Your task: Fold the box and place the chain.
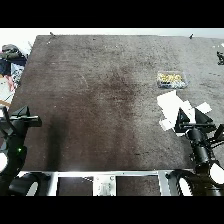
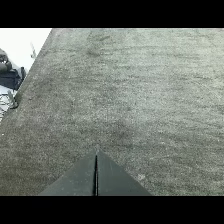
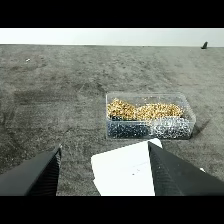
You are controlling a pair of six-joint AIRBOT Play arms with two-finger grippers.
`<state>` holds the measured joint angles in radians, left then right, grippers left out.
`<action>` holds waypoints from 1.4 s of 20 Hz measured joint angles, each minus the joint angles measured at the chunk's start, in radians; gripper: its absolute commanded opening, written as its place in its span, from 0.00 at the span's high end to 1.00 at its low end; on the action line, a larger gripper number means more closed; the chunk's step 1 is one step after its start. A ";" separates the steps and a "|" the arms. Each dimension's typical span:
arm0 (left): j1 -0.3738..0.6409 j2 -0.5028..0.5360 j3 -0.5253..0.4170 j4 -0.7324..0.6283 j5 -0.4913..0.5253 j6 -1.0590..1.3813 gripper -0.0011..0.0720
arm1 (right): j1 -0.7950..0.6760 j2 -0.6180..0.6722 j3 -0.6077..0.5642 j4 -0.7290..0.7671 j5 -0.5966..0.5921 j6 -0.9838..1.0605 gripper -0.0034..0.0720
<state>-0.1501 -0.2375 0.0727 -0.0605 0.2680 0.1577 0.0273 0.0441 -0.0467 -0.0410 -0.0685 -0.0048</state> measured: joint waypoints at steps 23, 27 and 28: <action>0.000 0.000 0.000 0.000 0.000 0.000 0.97 | -0.175 -0.719 0.598 -0.025 0.101 0.016 0.17; 0.000 0.000 0.000 0.000 0.000 0.000 0.97 | -0.410 -1.016 0.820 -0.177 0.487 0.178 0.16; 0.000 0.000 0.000 0.000 0.000 0.000 0.97 | -0.470 -1.085 0.883 -0.248 0.580 0.237 0.17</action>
<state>-0.1501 -0.2375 0.0727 -0.0605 0.2684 0.1577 -0.4423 -1.0405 0.8360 -0.2893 0.5117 0.2317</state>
